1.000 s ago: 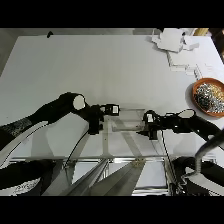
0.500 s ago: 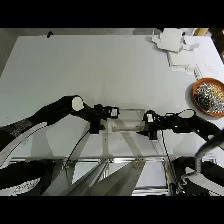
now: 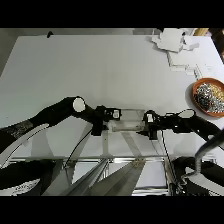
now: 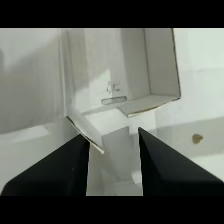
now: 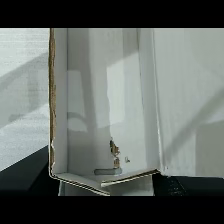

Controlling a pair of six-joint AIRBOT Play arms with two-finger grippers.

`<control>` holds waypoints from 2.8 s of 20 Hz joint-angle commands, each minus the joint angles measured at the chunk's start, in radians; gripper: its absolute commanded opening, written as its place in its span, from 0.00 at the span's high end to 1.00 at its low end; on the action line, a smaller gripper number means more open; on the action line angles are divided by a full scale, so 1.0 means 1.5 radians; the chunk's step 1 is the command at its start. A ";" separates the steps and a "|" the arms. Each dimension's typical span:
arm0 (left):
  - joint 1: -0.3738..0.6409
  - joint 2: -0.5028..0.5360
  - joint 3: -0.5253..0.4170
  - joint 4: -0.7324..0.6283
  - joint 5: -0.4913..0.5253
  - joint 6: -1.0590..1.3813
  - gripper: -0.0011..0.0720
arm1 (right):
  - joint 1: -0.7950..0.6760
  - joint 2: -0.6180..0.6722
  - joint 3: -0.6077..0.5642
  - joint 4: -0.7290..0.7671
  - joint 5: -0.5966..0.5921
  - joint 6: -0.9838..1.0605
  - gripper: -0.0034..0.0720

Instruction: Fold the box and place the chain.

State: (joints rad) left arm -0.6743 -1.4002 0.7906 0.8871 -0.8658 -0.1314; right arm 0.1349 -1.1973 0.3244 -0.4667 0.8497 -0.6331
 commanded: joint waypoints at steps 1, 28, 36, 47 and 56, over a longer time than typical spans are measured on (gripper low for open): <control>-0.014 0.000 0.000 -0.029 0.001 0.001 0.56 | 0.000 0.001 0.000 0.000 0.000 0.000 0.41; -0.052 -0.018 -0.001 -0.129 0.070 -0.070 0.65 | 0.000 0.001 0.000 0.000 0.000 0.000 0.41; -0.038 0.033 -0.001 -0.019 0.051 -0.248 0.44 | 0.000 0.000 0.000 0.000 0.000 0.000 0.41; 0.157 0.244 -0.002 0.139 -0.109 -0.816 0.98 | 0.000 0.001 0.000 0.000 0.000 0.000 0.41; 0.170 0.136 -0.149 -0.031 -0.013 -0.842 0.98 | 0.000 0.001 0.000 0.000 0.000 0.000 0.41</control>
State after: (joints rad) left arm -0.4122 -1.1297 0.6125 0.9237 -0.9298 -1.3739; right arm 0.1349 -1.1973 0.3244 -0.4671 0.8501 -0.6334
